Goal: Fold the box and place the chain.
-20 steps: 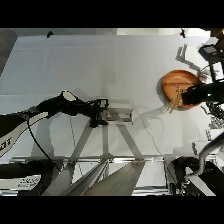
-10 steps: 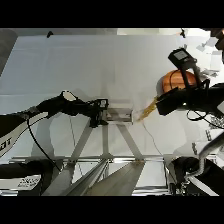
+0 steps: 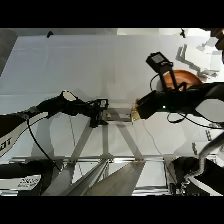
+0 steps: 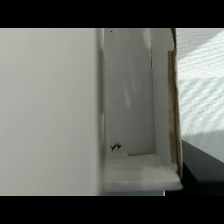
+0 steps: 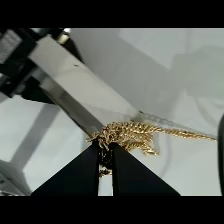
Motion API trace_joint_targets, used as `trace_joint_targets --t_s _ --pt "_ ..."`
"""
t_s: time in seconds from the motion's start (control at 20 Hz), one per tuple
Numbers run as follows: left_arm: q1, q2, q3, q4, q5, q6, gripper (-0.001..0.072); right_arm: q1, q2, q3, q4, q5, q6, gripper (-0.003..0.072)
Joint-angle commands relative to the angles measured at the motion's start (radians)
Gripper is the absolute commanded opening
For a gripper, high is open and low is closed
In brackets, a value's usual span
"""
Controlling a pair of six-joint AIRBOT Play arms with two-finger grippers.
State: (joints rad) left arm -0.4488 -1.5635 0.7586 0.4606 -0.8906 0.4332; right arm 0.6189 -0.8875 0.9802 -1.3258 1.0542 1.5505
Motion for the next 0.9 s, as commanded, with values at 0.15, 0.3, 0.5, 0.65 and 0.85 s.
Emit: trace_joint_targets --t_s 0.15,0.3,0.5,0.65,0.85 --pt "0.000 -0.001 0.000 0.000 0.000 0.000 0.0345 0.007 -0.104 0.000 0.183 -0.116 -0.142 0.0007" --pt "0.000 -0.001 0.000 0.000 0.000 0.000 0.0345 0.017 -0.160 0.000 0.181 -0.117 -0.151 0.0007" --pt "0.000 -0.001 0.000 0.000 0.000 0.000 0.0345 0.059 -0.232 -0.001 0.180 -0.166 -0.166 0.0007" --pt "0.000 -0.001 0.000 0.000 0.000 0.000 0.0345 0.064 -0.273 -0.002 0.162 -0.205 -0.164 0.0008" --pt "0.000 -0.001 0.000 0.000 0.000 0.000 0.0345 0.066 -0.323 -0.003 0.129 -0.173 -0.161 0.0008"
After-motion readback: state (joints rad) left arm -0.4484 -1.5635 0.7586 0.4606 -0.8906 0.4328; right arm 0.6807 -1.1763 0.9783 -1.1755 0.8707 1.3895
